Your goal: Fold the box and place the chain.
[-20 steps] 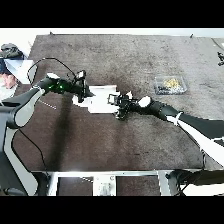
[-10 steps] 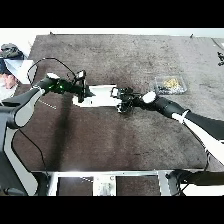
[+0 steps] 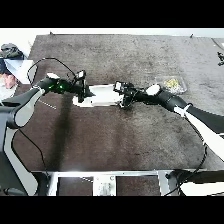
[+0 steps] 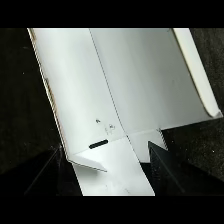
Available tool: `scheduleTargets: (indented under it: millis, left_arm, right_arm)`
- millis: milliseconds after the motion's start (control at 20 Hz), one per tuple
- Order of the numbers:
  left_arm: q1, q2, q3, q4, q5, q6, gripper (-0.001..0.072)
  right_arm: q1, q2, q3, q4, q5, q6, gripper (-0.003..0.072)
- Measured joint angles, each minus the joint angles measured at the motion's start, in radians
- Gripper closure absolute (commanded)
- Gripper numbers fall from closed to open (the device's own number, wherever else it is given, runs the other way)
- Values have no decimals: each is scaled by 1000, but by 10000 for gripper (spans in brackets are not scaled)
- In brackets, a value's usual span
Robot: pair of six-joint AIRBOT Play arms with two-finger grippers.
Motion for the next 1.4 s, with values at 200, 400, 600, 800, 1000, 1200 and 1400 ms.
scheduleTargets:
  millis: [200, 400, 600, 800, 1000, 1200, 1400]
  left_arm:
    - [0, 0, 0, 0, 0, 0, 699]
    - [0, 0, 0, 0, 0, 0, 699]
    - [0, 0, 0, 0, 0, 0, 699]
    - [0, 0, 0, 0, 0, 0, 699]
    - [0, 0, 0, 0, 0, 0, 699]
    - [0, 0, 0, -1, 0, 0, 699]
    - [1, 0, 0, 0, 0, 0, 699]
  right_arm:
    - [-19, -35, 44, 5, 60, -16, 89]
    - [-28, -73, 85, 8, 113, -26, 89]
    - [-45, -84, 111, 11, 131, -31, 89]
    - [-55, -87, 125, 11, 138, -42, 89]
    - [-68, -105, 161, 12, 169, -54, 89]
    - [-100, -161, 241, 12, 264, -41, 89]
    - [-121, -217, 314, 11, 355, -21, 89]
